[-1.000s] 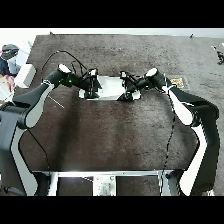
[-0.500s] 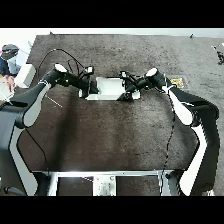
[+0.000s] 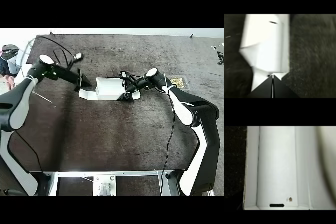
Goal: Fold the box and place the chain.
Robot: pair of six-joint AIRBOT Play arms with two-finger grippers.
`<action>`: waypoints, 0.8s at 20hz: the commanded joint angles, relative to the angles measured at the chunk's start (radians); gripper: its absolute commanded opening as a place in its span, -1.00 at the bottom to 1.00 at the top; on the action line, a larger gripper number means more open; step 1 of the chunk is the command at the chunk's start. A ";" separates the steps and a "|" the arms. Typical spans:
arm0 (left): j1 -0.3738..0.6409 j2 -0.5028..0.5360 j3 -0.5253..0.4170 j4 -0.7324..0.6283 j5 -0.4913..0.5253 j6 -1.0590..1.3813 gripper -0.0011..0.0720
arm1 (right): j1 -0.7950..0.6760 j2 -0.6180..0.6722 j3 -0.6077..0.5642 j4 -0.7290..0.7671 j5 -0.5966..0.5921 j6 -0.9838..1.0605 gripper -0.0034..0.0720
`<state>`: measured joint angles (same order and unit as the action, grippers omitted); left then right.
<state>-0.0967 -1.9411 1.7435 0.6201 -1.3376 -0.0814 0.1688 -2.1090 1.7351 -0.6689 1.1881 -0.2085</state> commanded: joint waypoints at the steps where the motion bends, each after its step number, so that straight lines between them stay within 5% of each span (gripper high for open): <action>1: 0.043 0.072 -0.002 0.038 0.077 -0.349 -0.96 | 0.000 0.000 0.000 0.000 0.001 0.000 -0.48; 9: 0.201 0.098 -0.104 0.062 0.110 -0.721 -0.96 | 0.000 0.000 0.000 0.000 0.001 0.000 -0.48; 13: 0.212 0.098 -0.191 0.175 0.118 -0.874 -0.94 | 0.000 0.000 0.000 0.000 0.001 0.000 -0.48; 16: 0.212 0.098 -0.265 0.124 0.146 -0.913 -0.94 | 0.000 0.000 0.000 0.000 0.001 0.000 -0.48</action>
<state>0.1081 -1.8439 1.5421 0.7502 -1.2118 -0.9119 0.1688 -2.1090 1.7351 -0.6693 1.1885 -0.2089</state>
